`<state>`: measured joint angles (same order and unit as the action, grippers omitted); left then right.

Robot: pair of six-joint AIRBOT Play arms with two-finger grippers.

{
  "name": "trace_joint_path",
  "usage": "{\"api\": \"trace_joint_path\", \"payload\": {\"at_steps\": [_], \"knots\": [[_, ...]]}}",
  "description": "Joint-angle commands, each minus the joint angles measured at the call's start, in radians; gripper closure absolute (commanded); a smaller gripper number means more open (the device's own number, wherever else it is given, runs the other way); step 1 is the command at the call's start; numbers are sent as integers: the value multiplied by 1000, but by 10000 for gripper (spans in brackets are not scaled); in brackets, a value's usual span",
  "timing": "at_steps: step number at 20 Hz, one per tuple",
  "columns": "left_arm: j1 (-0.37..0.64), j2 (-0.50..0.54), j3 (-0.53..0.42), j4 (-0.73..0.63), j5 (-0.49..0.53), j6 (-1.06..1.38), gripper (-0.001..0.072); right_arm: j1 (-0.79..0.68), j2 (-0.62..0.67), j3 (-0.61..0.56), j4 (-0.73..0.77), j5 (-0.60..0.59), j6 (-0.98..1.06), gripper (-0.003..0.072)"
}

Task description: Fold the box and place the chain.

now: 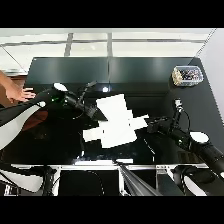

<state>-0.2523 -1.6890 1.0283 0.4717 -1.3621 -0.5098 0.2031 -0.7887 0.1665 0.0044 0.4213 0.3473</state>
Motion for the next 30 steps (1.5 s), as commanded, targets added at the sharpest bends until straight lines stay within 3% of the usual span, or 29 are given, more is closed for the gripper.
{"api": "trace_joint_path", "payload": {"at_steps": [1, 3, 4, 5, 8, 11, 13, 15, 16, 17, 18, 19, 24, 26, 28, 30], "knots": [[-14, -10, 28, 57, -19, 11, 18, 0, 1, -1, 0, -1, 1, 670], [-19, -16, 29, 72, -14, 8, 49, 0, 1, -1, 0, -1, 0, 670], [-27, -19, 29, 76, 3, -3, 126, 0, 1, -1, 0, -1, 0, 670], [-38, -21, 29, 80, 29, -27, 155, 0, 1, -1, 0, -1, 0, 670], [-71, -23, 30, 101, 102, -115, 155, 0, 1, -1, -1, -1, 0, 670], [-85, -26, 30, 98, 90, -152, 159, 0, 1, -1, -1, -6, 0, 670], [-87, -27, 30, 101, 89, -148, 431, 0, 1, -1, -1, -7, 0, 670], [-74, -27, 31, 101, 68, -121, 595, 0, 1, -1, -1, -7, 0, 668], [-64, -27, 31, 101, 56, -98, 614, 0, 1, -1, -1, -7, 0, 647], [-53, -27, 31, 101, 47, -89, 682, 0, 1, -1, -2, -7, 0, 411], [-42, -27, 31, 99, 37, -79, 682, -2, 1, 2, -9, -8, 0, 63], [-31, -27, 31, 99, 26, -60, 683, -12, 3, 18, -69, 2, 0, -21], [-23, 35, 19, 190, 28, -52, 692, -102, 21, 245, -512, 138, 0, -20], [-74, 150, -54, 212, 151, 22, 692, -112, 21, 308, -534, 162, -1, -20], [-132, 301, -194, 191, 441, 186, 690, -111, 21, 334, -511, 163, 0, -20], [-188, 421, -307, 201, 646, 447, 688, -109, 21, 334, -471, 185, -6, -20]]}}
